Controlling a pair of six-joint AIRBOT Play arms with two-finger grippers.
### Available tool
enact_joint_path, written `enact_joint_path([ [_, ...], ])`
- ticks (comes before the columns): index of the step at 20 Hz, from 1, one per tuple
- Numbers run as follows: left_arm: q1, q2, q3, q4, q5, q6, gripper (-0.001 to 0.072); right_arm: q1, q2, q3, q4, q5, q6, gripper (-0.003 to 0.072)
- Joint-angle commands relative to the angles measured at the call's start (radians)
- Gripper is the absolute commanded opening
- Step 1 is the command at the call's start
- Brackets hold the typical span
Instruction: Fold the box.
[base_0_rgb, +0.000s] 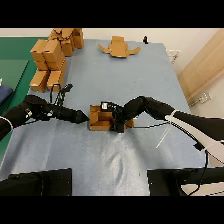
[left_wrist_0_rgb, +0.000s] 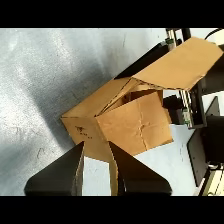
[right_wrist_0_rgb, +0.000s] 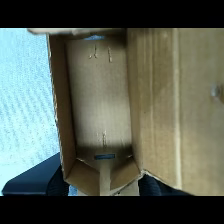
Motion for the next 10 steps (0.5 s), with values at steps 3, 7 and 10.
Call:
enact_joint_path([
  [3, 0.0, -0.001, 0.002, -0.037, -0.008, 0.021, 0.0243, 0.0, 0.0, 0.0, 0.0, 0.0, 0.0, 0.0008],
  [7, -0.047, -0.001, 0.002, -0.021, 0.009, -0.003, 0.0366, 0.0, 0.0, 0.0, 0.0, 0.0, 0.0, 0.0008],
  [10, -0.102, -0.001, 0.002, 0.016, 0.09, -0.158, 0.0585, 0.0, 0.0, 0.0, 0.0, 0.0, 0.0, 0.0008],
])
